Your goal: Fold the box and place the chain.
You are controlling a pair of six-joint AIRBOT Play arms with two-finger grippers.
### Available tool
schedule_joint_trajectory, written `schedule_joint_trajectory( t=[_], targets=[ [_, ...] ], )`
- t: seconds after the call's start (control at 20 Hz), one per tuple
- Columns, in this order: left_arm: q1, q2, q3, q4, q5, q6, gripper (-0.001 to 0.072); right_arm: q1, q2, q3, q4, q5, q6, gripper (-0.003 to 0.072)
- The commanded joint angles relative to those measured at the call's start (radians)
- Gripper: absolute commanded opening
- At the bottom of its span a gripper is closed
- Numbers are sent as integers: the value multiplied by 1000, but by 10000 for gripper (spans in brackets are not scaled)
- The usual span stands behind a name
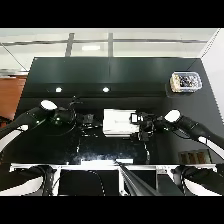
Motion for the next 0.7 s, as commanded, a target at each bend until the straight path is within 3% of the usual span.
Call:
schedule_joint_trajectory(
  t=[0.0, 0.4, 0.65],
  targets=[
    [-3, -2, 32, -3, -32, 17, 571, 1, -1, -1, 0, 0, 0, 207],
    [-69, -2, 66, 11, -31, -21, 569, 1, -1, -1, 0, 0, 0, 207],
    [-181, -2, 122, 171, 153, -284, 526, 1, -1, -1, 3, -5, 3, 207]
  ],
)
